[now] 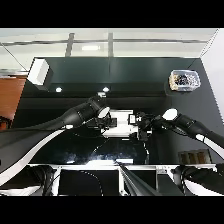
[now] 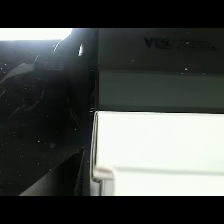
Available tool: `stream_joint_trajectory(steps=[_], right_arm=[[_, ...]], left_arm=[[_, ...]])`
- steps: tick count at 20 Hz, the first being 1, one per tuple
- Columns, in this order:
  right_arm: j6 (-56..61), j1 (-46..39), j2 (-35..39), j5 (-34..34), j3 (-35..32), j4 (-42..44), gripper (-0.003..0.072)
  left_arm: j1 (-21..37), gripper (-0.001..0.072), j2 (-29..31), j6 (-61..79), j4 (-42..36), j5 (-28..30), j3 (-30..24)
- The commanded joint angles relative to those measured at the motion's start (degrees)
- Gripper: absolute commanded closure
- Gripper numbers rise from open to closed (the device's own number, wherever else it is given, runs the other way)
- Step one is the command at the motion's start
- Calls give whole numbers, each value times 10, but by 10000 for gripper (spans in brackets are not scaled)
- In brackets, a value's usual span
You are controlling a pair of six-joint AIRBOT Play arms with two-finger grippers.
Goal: Fold the box and place the chain.
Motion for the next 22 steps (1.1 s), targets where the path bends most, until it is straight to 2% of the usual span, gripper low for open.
stream_joint_trajectory(steps=[1, 12, 14, 15, 21, 22], right_arm=[[0, 0, 0, 0, 0, 0, 449], [0, 0, 0, 0, 0, 0, 449], [0, 0, 0, 0, 0, 0, 449], [0, 0, 0, 0, 0, 0, 449], [0, 0, 0, 0, 0, 0, 449], [0, 0, 0, 0, 0, 0, 449]], left_arm=[[-1, 491, -4, 2, -1, -3, 5], [-7, 491, -13, 1, -4, -12, 5], [-7, 666, -13, 0, -5, -12, 5], [-7, 680, -13, 0, -5, -12, 5], [-7, 675, -13, 0, -7, -12, 5], [-7, 637, -13, 0, -7, -12, 5]])
